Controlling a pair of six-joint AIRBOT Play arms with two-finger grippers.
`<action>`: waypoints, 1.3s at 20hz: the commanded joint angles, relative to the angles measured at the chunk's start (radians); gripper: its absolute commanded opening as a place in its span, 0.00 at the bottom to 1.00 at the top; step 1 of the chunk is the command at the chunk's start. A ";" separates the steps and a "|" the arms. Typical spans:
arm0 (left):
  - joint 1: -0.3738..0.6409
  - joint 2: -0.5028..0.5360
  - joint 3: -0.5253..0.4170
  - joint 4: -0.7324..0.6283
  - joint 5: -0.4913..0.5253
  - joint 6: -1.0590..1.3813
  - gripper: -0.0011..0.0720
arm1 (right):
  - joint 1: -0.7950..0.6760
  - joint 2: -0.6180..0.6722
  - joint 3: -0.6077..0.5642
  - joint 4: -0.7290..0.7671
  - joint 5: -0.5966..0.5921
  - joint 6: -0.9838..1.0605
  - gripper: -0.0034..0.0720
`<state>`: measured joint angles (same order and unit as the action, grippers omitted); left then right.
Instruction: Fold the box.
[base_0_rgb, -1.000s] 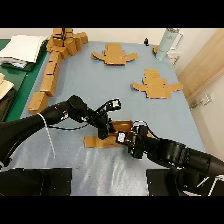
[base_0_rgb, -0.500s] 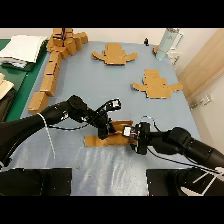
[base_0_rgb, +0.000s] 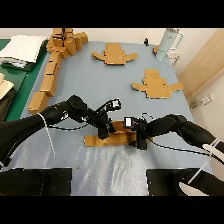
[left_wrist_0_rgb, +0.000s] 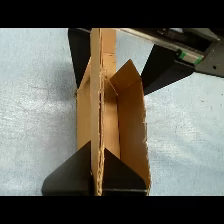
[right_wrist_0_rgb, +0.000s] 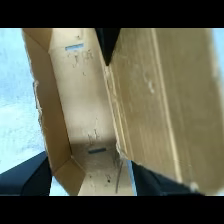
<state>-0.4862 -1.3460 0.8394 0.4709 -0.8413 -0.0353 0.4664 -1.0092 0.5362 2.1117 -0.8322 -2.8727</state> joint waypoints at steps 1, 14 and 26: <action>0.000 0.000 0.000 0.000 0.000 0.000 0.03 | -0.018 -0.050 0.014 0.042 -0.016 -0.049 1.00; 0.000 0.000 0.000 0.000 0.000 0.000 0.03 | -0.010 -0.098 0.013 0.016 -0.028 -0.049 1.00; 0.000 0.000 0.000 0.000 0.000 0.000 0.03 | -0.010 -0.101 0.012 0.015 -0.022 -0.049 0.82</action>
